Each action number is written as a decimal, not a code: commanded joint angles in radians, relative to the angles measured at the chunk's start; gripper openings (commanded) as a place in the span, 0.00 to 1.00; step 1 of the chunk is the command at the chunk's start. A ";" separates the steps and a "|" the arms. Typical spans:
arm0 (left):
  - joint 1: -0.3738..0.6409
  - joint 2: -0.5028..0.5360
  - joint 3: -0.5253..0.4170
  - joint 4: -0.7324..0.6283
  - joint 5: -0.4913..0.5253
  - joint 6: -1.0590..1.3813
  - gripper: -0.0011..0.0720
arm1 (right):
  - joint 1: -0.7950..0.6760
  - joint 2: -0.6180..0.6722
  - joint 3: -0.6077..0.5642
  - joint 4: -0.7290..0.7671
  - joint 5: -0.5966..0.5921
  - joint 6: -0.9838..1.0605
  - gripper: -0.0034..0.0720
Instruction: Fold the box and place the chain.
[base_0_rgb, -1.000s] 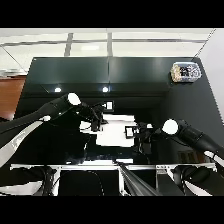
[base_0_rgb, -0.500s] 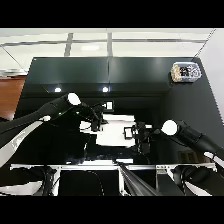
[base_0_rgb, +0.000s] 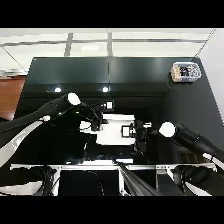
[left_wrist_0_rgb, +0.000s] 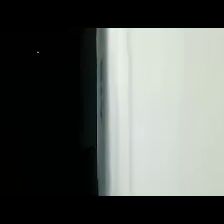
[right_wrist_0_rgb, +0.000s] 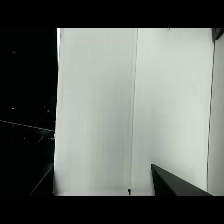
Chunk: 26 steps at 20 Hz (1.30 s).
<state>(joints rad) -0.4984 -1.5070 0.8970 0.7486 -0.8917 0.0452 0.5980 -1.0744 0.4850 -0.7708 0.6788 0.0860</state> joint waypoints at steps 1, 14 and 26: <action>0.000 -0.001 0.000 0.001 -0.006 0.000 0.05 | 0.002 0.022 0.003 -0.038 -0.035 0.057 0.98; 0.000 -0.001 0.000 0.001 -0.007 0.000 0.05 | -0.092 0.151 0.003 -0.118 -0.061 0.134 0.98; 0.000 -0.001 0.000 0.001 -0.002 0.000 0.05 | -0.151 0.087 0.032 -0.007 -0.021 0.032 0.98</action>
<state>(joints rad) -0.4984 -1.5070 0.8970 0.7494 -0.8932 0.0456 0.4519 -0.9607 0.5137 -0.8257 0.6338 0.1841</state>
